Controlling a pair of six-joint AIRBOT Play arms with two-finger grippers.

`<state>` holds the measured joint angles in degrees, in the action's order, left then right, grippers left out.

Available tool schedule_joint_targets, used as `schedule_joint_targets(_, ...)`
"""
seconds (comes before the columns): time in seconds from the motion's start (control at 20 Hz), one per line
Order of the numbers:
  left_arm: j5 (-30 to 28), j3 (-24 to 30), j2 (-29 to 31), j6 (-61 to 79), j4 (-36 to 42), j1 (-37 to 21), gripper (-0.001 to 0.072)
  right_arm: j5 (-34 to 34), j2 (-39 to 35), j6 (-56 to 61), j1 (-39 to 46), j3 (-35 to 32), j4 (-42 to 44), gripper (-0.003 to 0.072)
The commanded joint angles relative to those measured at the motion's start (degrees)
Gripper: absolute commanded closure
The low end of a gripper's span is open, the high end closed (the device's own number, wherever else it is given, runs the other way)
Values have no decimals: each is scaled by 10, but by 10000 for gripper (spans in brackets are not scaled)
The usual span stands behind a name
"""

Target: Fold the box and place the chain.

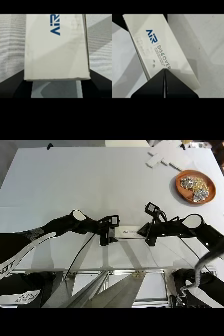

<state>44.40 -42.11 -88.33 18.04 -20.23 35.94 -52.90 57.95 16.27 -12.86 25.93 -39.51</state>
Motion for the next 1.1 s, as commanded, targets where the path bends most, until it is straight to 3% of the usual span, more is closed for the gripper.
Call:
schedule_joint_targets(0.0, 0, 0, 0, 0, 0, 0, 611, -9, 2, -5, 0, 0, 4, 672)
schedule_joint_targets(0.2, 0, 0, 0, 0, 0, 0, 611, -5, 1, -7, 0, 0, -12, 672)
schedule_joint_targets(0.45, 0, 0, 0, 0, 0, 0, 611, -14, -12, -33, -42, 25, 71, 672)
schedule_joint_targets(0.85, 0, 0, 0, 0, 0, 0, 611, 45, 33, -33, -119, 31, 90, 672)
schedule_joint_targets(1.05, 0, 0, 0, 0, 0, 0, 611, 67, 54, -60, -135, 32, 150, 672)
